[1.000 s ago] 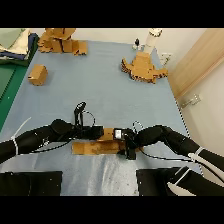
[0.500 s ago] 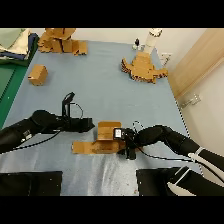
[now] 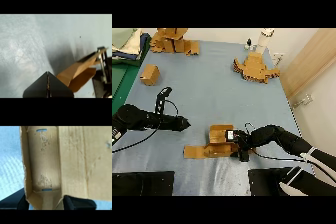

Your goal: Fold the box.

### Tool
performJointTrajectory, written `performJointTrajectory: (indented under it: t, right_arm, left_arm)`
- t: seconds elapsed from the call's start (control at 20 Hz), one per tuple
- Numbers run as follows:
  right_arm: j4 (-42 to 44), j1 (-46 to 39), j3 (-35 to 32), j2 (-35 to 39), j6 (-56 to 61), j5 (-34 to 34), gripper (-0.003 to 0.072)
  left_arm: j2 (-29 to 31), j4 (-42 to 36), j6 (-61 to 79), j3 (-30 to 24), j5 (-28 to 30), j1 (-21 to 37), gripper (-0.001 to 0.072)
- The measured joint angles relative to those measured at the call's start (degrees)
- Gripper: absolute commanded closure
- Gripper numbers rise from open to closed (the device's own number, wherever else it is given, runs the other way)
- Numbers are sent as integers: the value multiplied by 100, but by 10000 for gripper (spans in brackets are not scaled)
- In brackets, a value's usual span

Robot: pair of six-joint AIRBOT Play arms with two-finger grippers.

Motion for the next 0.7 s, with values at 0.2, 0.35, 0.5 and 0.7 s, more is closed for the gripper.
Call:
performJointTrajectory:
  t: [0.2, 0.35, 0.5, 0.7]
  right_arm:
    - [0, 0, 0, 0, -2, -59, 193]
    - [-11, 2, 0, 0, -2, -70, 193]
    - [-17, 2, 0, 0, -2, -70, 193]
    - [-26, 2, 0, 0, -2, -70, 193]
  left_arm:
    - [199, 162, 1014, 0, -769, 31, 699]
    - [420, 588, 1469, -7, -1023, -396, 697]
    - [640, 1281, 1845, -96, -977, -1300, 95]
    - [540, 1801, 2194, -328, -243, -2647, 19]
